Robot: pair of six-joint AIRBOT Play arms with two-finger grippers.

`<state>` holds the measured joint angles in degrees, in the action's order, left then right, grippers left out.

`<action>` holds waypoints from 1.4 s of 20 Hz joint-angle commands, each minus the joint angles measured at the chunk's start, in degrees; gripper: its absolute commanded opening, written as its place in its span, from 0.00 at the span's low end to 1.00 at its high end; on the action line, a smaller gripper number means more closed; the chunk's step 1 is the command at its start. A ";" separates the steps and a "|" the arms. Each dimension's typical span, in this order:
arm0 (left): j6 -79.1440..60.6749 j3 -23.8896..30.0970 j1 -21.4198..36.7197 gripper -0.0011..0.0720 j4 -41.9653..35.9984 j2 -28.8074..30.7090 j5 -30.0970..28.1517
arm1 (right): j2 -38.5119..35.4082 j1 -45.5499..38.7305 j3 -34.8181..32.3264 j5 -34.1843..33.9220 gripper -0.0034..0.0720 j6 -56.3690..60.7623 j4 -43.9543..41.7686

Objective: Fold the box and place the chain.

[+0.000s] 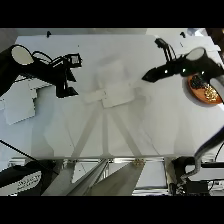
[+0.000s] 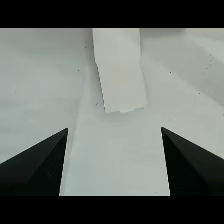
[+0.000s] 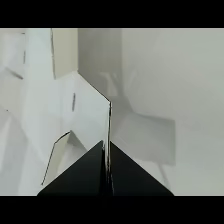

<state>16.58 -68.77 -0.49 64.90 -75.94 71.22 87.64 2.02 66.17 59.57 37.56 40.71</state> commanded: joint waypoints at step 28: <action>0.02 -0.07 0.04 0.90 -0.35 0.00 -0.55 | -6.56 8.37 -21.29 -33.46 0.06 -21.14 -18.60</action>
<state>16.58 -68.77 -0.47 64.86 -75.94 70.37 81.14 10.33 44.86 26.04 16.43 21.63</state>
